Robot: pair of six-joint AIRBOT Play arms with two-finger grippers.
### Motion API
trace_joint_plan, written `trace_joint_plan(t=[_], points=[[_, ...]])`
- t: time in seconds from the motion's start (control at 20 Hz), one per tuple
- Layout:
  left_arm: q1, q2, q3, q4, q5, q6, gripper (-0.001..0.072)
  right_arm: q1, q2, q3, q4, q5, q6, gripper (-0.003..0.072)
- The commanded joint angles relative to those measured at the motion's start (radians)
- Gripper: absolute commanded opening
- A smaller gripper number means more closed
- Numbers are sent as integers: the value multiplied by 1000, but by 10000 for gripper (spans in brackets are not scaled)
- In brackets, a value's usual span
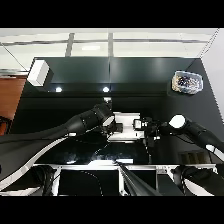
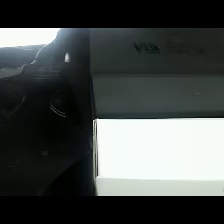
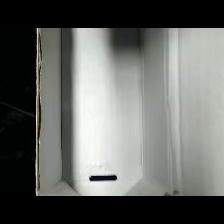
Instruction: Fold the box and place the chain.
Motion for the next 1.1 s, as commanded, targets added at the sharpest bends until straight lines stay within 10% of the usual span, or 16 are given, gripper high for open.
trace_joint_plan(t=[0.0,0.45,0.65,0.85,1.05], points=[[-1,0,0,8,-14,0,29,-6,82,10,-125,37,117,614],[-1,0,0,31,-33,4,29,-30,112,10,-143,90,134,613],[0,0,0,30,-37,4,29,-29,112,10,-81,76,115,473],[0,0,0,26,-37,4,29,-29,107,7,-21,76,127,61],[0,0,0,26,-36,4,29,-29,87,2,78,80,129,65]])
